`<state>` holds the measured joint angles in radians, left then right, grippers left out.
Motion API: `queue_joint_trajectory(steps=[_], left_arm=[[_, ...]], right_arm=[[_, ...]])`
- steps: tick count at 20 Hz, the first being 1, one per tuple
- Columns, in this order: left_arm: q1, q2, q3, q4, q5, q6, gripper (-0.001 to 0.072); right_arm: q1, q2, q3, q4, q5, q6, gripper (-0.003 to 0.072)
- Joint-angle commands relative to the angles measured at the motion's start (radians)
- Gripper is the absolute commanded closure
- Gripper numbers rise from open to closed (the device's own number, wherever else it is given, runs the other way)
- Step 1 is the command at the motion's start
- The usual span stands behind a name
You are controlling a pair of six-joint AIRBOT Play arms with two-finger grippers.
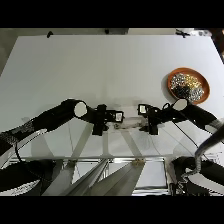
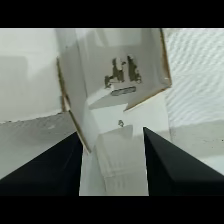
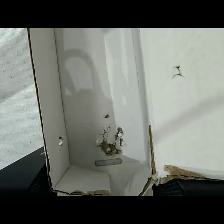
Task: Fold the box and place the chain.
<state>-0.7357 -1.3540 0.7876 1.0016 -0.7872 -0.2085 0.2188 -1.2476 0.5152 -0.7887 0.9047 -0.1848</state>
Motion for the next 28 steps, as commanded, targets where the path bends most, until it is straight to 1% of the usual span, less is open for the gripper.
queue_joint_trajectory(steps=[1, 2, 3, 4, 9, 12, 13, 15, 21, 24, 26, 27, 28], left_arm=[[-0.002, -0.003, -0.001, -0.022, -0.031, 0.007, 0.033], [-0.004, -0.003, -0.001, -0.034, -0.031, 0.007, 0.0353], [-0.009, -0.003, -0.001, -0.041, -0.031, 0.008, 0.0423], [-0.015, -0.003, -0.001, -0.048, -0.025, 0.007, 0.047], [-0.031, -0.003, -0.001, -0.072, 0.05, 0.007, 0.047], [-0.041, -0.004, -0.001, -0.082, 0.072, 0.007, 0.0471], [-0.045, -0.004, -0.001, -0.09, 0.08, 0.007, 0.0496], [-0.045, -0.005, -0.001, -0.106, 0.097, 0.007, 0.0581], [-0.087, -0.058, -0.001, -0.155, 0.157, 0.007, 0.0579], [-0.095, -0.068, -0.001, -0.159, 0.159, 0.001, 0.0566], [-0.095, -0.068, -0.001, -0.159, 0.159, -0.001, 0.0442], [-0.095, -0.068, -0.001, -0.159, 0.159, -0.001, 0.0426], [-0.095, -0.068, -0.001, -0.159, 0.159, -0.001, 0.0427]], right_arm=[[0.0, 0.001, 0.0, 0.0, 0.0, 0.0, 0.0229], [0.0, 0.001, 0.0, 0.0, 0.0, 0.0, 0.0229], [0.0, 0.001, 0.0, 0.0, 0.0, 0.0, 0.0229], [0.0, 0.001, 0.0, 0.0, 0.0, 0.0, 0.0229], [0.0, 0.001, 0.0, 0.0, 0.0, 0.0, 0.0229], [0.0, 0.001, 0.0, 0.0, 0.0, 0.0, 0.0229], [0.0, 0.001, 0.0, 0.0, 0.0, 0.0, 0.0229], [0.0, 0.001, 0.0, 0.0, 0.0, 0.0, 0.0229], [0.0, 0.001, 0.0, 0.0, 0.0, 0.0, 0.0229], [0.0, 0.001, 0.0, 0.0, 0.0, 0.0, 0.0229], [0.0, 0.001, 0.0, 0.0, 0.0, 0.0, 0.0229], [0.0, 0.001, 0.0, 0.0, 0.0, 0.0, 0.0229], [0.0, 0.001, 0.0, 0.0, 0.0, 0.0, 0.0229]])
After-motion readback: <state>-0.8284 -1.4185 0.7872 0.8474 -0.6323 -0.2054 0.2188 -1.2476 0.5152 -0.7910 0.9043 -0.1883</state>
